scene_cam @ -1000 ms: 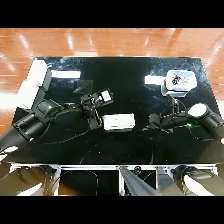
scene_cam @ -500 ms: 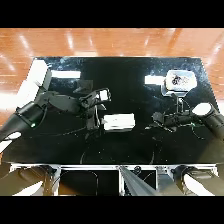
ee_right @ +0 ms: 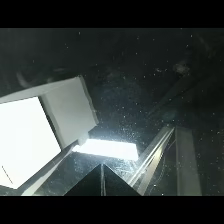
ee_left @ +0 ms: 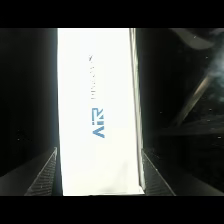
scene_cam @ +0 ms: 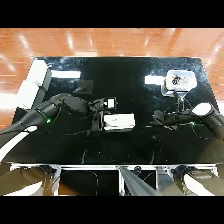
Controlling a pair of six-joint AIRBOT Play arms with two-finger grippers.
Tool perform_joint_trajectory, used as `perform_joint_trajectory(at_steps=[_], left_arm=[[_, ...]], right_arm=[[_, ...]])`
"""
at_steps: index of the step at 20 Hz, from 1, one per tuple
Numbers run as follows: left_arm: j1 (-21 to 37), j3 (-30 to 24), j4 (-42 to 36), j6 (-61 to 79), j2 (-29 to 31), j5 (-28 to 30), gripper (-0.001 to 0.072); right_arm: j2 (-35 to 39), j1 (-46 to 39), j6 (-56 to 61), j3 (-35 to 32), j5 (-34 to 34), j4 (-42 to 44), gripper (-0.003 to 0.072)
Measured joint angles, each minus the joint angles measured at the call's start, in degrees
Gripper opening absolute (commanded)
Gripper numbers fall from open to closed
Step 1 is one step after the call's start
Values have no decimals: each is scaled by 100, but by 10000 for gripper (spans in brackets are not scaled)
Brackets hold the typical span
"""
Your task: Fold the box and place the chain.
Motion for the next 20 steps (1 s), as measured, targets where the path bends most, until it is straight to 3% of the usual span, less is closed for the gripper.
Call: perform_joint_trajectory(at_steps=[9,20], left_arm=[[-13,0,-13,57,-98,-164,618],[-13,0,48,-94,-101,111,619]], right_arm=[[0,0,0,0,-55,-13,28],[0,0,0,0,-57,-22,28]])
